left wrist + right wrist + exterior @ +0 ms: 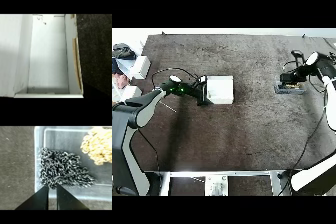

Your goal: Fold the box and place the chain.

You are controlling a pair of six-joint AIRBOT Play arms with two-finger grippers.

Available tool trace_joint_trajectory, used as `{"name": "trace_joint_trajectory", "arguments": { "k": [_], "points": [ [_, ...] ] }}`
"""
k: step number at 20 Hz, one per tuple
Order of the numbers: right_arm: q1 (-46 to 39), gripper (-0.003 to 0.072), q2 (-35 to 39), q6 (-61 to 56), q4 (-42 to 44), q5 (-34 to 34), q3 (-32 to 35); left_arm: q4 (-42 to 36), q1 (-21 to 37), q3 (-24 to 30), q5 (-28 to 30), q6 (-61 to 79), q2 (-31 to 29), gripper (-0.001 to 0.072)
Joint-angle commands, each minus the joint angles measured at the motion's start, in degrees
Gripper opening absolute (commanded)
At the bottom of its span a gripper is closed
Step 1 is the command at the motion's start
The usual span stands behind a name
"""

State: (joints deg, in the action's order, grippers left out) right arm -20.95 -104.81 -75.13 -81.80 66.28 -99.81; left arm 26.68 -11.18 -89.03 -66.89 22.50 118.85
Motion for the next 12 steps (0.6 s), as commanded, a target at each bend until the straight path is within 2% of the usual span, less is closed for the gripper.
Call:
{"name": "trace_joint_trajectory", "arguments": {
  "k": [1, 4, 6, 12],
  "points": [
    [0.07, -0.0013, 5.90, 0.52, 1.66, 0.07, -0.04, 0.02, -0.02, 0.00, 0.00, 0.04, 0.04, 0.0124],
    [0.70, -0.0014, 14.53, 3.65, 6.88, -0.81, -0.07, 0.02, -0.02, 0.00, 0.00, 0.04, 0.04, 0.0124],
    [2.84, -0.0014, 21.27, 4.76, 7.28, -3.30, -0.07, 0.02, -0.02, -0.02, 0.00, 0.04, 0.04, 0.0124],
    [13.68, -0.0015, 37.88, 4.90, 7.28, -16.28, -0.07, 0.02, -0.02, 0.00, 0.00, 0.02, 0.04, 0.0124]
  ]
}}
